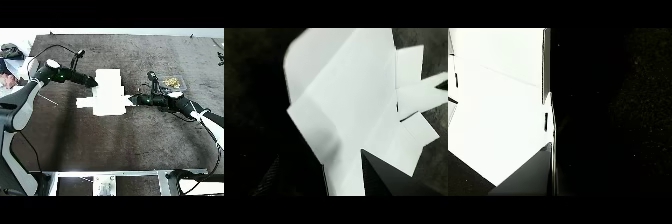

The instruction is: Fold the box and place the chain.

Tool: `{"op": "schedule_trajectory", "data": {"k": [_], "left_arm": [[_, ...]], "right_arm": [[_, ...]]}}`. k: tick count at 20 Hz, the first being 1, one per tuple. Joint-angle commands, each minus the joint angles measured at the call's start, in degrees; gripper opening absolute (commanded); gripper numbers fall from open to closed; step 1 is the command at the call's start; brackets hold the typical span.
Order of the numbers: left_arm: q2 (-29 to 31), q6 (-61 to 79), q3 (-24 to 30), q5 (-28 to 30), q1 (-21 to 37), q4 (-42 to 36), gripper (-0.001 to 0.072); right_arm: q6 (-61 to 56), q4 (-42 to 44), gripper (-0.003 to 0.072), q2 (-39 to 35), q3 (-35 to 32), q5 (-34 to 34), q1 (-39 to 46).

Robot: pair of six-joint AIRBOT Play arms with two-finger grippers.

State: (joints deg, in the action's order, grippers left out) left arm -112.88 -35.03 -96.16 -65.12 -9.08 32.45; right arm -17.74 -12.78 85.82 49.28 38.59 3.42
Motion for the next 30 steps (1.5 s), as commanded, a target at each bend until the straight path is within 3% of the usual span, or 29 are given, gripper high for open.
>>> {"op": "schedule_trajectory", "data": {"k": [1, 3, 4, 8, 10, 12, 14, 16, 17, 19, 20, 21, 23, 25, 30], "left_arm": [[-2.60, -0.13, -0.98, -4.02, -0.46, -0.94, 0.0537], [-3.32, 1.44, -1.03, -6.64, -0.46, -3.54, 0.0535], [-3.45, 1.86, -1.03, -7.17, -0.46, -4.04, 0.0470], [-3.54, 2.97, -1.05, -10.64, -0.46, -4.63, 0.0464], [-3.56, 3.28, -1.05, -11.98, -0.46, -4.66, 0.0393], [-3.56, 3.58, -1.03, -12.04, -0.46, -4.85, 0.0393], [-3.56, 3.63, -1.05, -12.35, -0.48, -5.53, 0.0296], [-3.56, 3.61, -1.03, -12.17, -0.46, -5.53, 0.0276], [-3.56, 3.58, -1.05, -11.82, -0.46, -5.53, 0.0225], [-3.56, 3.61, -1.03, -11.10, -0.48, -5.53, 0.0222], [-3.56, 3.58, -1.03, -10.62, -0.46, -5.51, 0.0088], [-3.56, 3.61, -1.03, -9.97, -0.48, -5.51, 0.0012], [-3.56, 4.13, -1.03, -9.14, -0.48, -5.49, 0.0011], [-3.56, 6.16, -1.03, -9.22, -0.46, -5.46, 0.0011], [-3.56, 19.98, -1.03, -9.25, -0.46, -5.33, 0.0011]], "right_arm": [[0.02, 0.00, -0.0020, 0.04, 0.00, 0.13, -0.02], [0.02, 0.00, -0.0020, 0.04, 0.00, 0.15, -0.02], [0.02, -0.02, -0.0020, 0.04, 0.00, 0.13, -0.02], [0.02, -0.02, -0.0020, 0.04, 0.00, 0.15, -0.02], [0.02, -0.02, -0.0020, 0.04, -0.02, 0.15, -0.02], [0.02, -0.04, -0.0020, 0.04, -0.02, 0.17, -0.02], [0.00, -0.31, -0.0020, 0.04, -0.02, 0.15, -0.02], [-0.02, -0.72, -0.0020, 0.04, -0.02, 0.17, -0.02], [0.00, -0.92, -0.0020, 0.04, -0.02, 0.17, -0.02], [-0.02, -1.81, -0.0020, 0.04, -0.02, 0.15, -0.02], [0.00, -2.51, -0.0019, 0.04, -0.02, 0.15, -0.02], [0.02, -2.86, -0.0020, 0.04, -0.02, 0.17, -0.02], [0.59, -2.84, -0.0012, 0.02, 0.00, 0.15, -0.02], [1.79, -2.89, 0.0385, -0.02, 0.17, 0.20, 0.15], [4.46, -2.78, 0.0374, -4.20, 1.68, 1.29, 5.92]]}}
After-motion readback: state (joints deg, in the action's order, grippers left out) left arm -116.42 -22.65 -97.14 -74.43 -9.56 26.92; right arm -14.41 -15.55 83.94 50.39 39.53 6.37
